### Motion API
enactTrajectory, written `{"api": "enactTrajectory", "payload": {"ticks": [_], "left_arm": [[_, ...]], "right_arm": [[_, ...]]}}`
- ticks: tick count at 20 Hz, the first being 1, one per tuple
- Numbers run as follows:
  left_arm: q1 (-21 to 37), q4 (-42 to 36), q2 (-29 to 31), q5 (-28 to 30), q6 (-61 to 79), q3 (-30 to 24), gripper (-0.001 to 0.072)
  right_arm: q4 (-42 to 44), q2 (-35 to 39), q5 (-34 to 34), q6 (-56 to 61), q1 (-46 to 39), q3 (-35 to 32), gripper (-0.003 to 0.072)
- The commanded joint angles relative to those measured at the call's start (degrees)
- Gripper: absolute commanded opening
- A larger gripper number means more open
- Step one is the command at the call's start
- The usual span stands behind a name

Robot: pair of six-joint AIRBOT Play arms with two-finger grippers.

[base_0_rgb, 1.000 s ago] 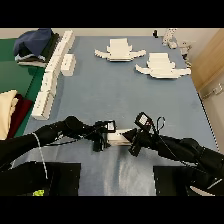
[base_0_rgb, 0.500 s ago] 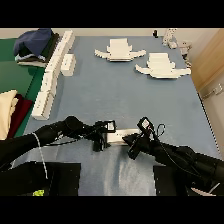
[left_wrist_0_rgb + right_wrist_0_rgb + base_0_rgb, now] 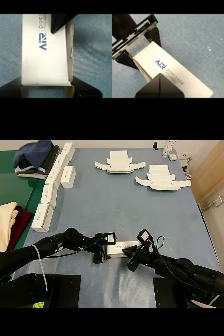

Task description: Fold the box.

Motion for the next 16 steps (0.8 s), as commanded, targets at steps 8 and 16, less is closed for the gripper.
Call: {"api": "enactTrajectory", "payload": {"ticks": [8,16], "left_arm": [[0.0,0.0,0.0,0.0,0.0,0.0,0.0507],[0.0,0.0,0.0,0.0,0.0,0.0,0.0507]], "right_arm": [[-1.2,6.0,1.4,-0.1,0.0,0.1,0.0003],[-4.2,7.3,2.3,-0.3,-0.2,1.8,0.0003]]}}
